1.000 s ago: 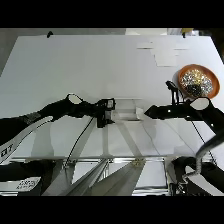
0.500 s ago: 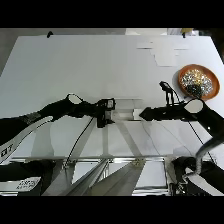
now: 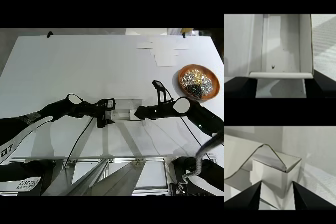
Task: Fold the box and place the chain.
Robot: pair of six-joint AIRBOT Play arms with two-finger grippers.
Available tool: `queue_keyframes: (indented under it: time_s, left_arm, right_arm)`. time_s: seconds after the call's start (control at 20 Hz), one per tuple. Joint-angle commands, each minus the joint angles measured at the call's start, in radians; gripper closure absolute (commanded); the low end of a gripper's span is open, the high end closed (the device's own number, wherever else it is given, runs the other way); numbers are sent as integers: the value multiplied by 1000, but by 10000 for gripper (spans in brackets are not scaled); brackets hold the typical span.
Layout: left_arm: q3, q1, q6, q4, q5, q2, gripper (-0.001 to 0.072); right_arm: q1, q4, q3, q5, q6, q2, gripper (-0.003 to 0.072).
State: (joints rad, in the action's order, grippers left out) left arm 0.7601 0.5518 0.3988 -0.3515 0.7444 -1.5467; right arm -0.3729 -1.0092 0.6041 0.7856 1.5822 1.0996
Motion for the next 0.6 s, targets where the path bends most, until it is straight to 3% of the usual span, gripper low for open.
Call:
queue_keyframes:
  time_s: [0.0, 0.55]
  left_arm:
    - [0, 0, 0, 0, 0, 0, 438]
    - [0, 0, 0, 0, 0, 0, 438]
  right_arm:
    - [-74, -190, 50, 29, 277, 28, 278]
    - [-245, -456, 312, 235, 593, 253, 322]
